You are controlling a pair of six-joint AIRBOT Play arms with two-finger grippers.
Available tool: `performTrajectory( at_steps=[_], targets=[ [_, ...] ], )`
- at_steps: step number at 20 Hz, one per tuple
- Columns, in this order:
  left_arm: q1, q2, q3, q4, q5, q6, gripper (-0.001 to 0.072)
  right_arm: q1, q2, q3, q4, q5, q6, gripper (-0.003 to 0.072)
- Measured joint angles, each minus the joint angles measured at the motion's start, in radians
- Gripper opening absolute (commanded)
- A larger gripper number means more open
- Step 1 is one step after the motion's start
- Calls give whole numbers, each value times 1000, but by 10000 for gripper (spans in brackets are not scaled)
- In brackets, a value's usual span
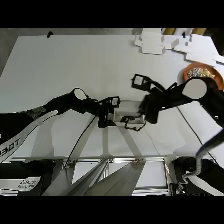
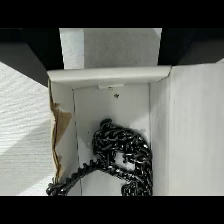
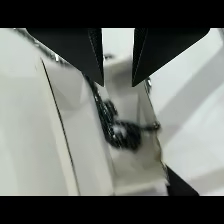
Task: Fold the box and place the chain.
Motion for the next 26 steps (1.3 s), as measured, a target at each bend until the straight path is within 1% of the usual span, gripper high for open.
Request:
performTrajectory(
  at_steps=[3,5,6,7,8,10,13,15,16,19,20,23,26],
  targets=[
    [0,0,0,0,0,0,336,-58,8,-47,-72,15,84,171],
    [0,0,0,0,0,0,336,-77,10,-109,-99,-19,121,185],
    [0,0,0,0,0,0,336,-83,10,-144,-108,-45,139,216],
    [0,0,0,0,0,0,336,-87,8,-175,-114,-72,156,296],
    [0,0,0,0,0,0,336,-89,3,-206,-116,-101,169,319],
    [0,0,0,0,0,0,336,-80,-13,-251,-119,-153,189,318],
    [0,0,0,0,0,0,336,-50,-50,-285,-119,-218,220,316],
    [0,0,0,0,0,0,336,-35,-78,-296,-120,-256,240,313],
    [0,0,0,0,0,0,336,-31,-88,-299,-121,-272,246,292],
    [0,0,0,0,0,0,336,-23,-110,-306,-117,-320,271,284],
    [0,0,0,0,0,0,336,-22,-114,-309,-113,-335,276,268],
    [0,0,0,0,0,0,336,-20,-130,-315,-106,-360,286,263],
    [0,0,0,0,0,0,336,-12,-146,-319,-103,-364,290,185]
  ],
)
